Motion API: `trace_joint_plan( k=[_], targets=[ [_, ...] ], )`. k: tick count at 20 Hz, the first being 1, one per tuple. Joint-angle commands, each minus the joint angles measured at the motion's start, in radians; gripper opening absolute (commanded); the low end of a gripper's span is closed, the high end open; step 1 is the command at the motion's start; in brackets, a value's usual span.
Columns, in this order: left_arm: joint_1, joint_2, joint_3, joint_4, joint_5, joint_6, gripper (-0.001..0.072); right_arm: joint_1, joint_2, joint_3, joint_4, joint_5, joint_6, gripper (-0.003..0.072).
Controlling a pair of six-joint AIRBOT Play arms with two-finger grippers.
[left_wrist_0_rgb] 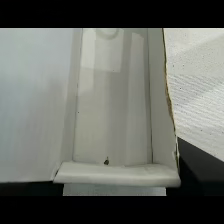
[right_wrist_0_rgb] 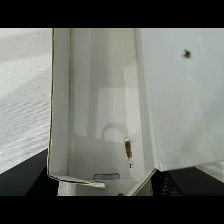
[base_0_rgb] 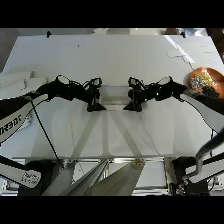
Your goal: Fold the box and place the chain.
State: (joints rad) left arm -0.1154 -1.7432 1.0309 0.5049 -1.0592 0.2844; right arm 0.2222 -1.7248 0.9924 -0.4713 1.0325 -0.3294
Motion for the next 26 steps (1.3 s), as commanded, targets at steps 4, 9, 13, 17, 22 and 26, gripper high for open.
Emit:
trace_joint_plan(
  k=[4,9,13,17,22,26],
  targets=[
    [0.0,-0.001,0.0,0.0,0.001,0.0,0.0364,0.001,0.0,0.001,0.01,0.002,0.0,0.0501],
    [0.0,-0.001,0.0,0.0,0.001,0.0,0.0364,0.0,0.01,0.001,0.023,0.006,0.001,0.0704],
    [0.0,-0.001,0.0,0.0,0.001,0.0,0.0364,0.0,0.074,0.001,-0.034,0.006,0.006,0.0697],
    [0.0,-0.001,0.0,0.0,0.001,0.0,0.0364,0.0,0.185,0.001,-0.278,-0.004,0.134,0.069],
    [0.0,-0.001,0.0,0.0,0.001,0.0,0.0364,0.0,0.337,0.001,-0.494,0.01,0.373,0.06],
    [0.0,-0.001,0.0,0.0,0.001,0.0,0.0364,0.003,0.404,0.001,-0.312,0.116,0.438,0.0018]
  ],
)
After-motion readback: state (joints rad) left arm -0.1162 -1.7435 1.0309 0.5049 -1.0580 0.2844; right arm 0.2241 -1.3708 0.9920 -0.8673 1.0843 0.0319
